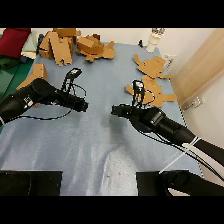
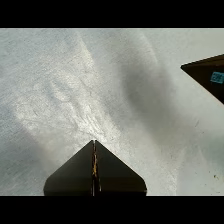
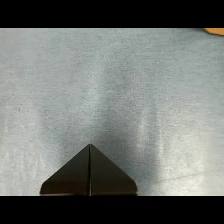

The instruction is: Fold the box.

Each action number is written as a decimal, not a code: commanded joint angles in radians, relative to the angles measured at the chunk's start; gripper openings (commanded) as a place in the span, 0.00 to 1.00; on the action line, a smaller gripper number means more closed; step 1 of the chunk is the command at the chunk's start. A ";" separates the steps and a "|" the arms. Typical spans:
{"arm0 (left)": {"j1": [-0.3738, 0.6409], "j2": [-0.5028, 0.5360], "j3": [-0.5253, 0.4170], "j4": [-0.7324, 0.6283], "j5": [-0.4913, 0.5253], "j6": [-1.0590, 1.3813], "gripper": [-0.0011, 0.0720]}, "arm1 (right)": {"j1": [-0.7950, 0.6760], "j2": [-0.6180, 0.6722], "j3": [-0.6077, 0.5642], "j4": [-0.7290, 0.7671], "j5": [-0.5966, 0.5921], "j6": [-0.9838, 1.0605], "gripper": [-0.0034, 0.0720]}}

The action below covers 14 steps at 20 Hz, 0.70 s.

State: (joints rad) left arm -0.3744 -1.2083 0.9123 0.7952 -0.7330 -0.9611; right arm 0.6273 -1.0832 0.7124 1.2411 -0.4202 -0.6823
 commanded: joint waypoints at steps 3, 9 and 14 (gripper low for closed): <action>0.000 -0.001 0.001 0.000 0.000 0.000 0.03 | 0.000 0.000 0.001 0.000 0.000 0.000 0.05; 0.000 -0.001 0.001 0.000 0.000 0.000 0.03 | 0.000 0.000 0.001 0.002 0.001 0.000 0.05; -0.005 -0.002 0.001 -0.016 0.072 0.001 0.03 | 0.000 0.000 0.001 0.001 -0.012 0.000 0.05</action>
State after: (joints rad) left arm -0.3744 -1.2095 0.9119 0.7921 -0.7223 -0.9607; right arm 0.6277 -1.0832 0.7124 1.2419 -0.4202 -0.6823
